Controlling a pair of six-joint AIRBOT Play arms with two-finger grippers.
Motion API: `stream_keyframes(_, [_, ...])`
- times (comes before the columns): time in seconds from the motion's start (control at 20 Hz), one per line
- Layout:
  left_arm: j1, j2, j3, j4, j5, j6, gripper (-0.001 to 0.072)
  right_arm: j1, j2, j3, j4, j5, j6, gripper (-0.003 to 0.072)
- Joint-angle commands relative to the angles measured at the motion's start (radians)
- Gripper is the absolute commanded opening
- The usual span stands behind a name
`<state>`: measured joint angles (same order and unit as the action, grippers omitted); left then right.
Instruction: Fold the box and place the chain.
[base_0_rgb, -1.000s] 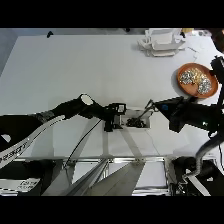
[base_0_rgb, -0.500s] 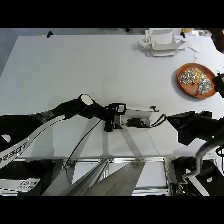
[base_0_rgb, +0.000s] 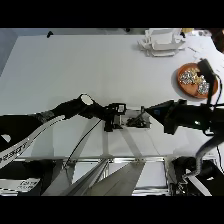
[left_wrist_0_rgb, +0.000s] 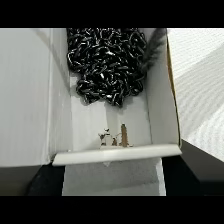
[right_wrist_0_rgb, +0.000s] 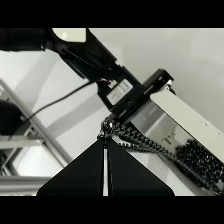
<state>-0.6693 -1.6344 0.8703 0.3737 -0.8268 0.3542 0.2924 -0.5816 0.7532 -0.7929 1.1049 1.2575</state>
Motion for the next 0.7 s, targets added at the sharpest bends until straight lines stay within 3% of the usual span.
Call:
stream_keyframes(0.0, [0.001, 0.0, 0.0, 0.0, 0.0, 0.0, 0.0014, 0.002, -0.119, -0.002, -0.022, 0.05, -0.058, 0.0016])
stream_keyframes(0.5, [0.001, 0.0, 0.0, 0.0, 0.0, 0.0, 0.0014, 0.113, -0.317, -0.002, -0.266, 0.06, 0.032, 0.0019])
stream_keyframes(0.65, [0.001, 0.0, 0.0, 0.0, 0.0, 0.0, 0.0014, 0.113, -0.34, -0.002, -0.304, 0.061, 0.052, 0.0119])
